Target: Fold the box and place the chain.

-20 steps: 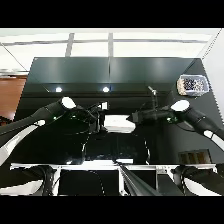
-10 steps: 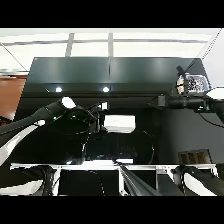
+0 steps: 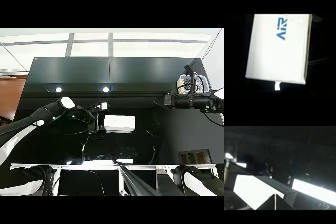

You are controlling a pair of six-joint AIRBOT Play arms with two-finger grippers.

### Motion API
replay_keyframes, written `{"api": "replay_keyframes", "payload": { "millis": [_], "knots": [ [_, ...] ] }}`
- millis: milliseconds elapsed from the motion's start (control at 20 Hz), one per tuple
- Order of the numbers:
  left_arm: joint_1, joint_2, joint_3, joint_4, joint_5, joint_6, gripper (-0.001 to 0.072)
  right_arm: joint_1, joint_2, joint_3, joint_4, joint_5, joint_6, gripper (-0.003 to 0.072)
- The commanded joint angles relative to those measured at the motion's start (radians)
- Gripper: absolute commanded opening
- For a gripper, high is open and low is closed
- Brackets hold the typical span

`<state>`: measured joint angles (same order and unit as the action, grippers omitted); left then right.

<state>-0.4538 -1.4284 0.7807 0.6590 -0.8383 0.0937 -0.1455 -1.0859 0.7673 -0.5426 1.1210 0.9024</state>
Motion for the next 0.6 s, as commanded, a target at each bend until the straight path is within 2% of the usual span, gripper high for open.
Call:
{"api": "replay_keyframes", "payload": {
  "millis": [0, 150, 350, 450, 550],
  "knots": [
    [0.008, 0.052, 0.0, 0.061, -0.005, -0.066, 0.0713, -0.002, 0.001, 0.001, -0.002, 0.0, 0.0, 0.0018],
    [0.049, 0.124, 0.0, 0.169, -0.047, -0.184, 0.0713, -0.002, 0.001, 0.001, -0.002, 0.0, 0.0, 0.0017],
    [0.14, 0.202, 0.0, 0.221, -0.196, -0.272, 0.0705, -0.002, 0.001, 0.001, -0.002, -0.006, 0.0, 0.0018],
    [0.175, 0.25, 0.0, 0.286, -0.197, -0.366, 0.0691, -0.002, 0.001, 0.001, -0.002, -0.009, 0.0, 0.0018],
    [0.21, 0.298, -0.001, 0.294, -0.199, -0.42, 0.0691, -0.002, 0.001, 0.001, -0.002, -0.008, 0.0, 0.0018]
  ]
}}
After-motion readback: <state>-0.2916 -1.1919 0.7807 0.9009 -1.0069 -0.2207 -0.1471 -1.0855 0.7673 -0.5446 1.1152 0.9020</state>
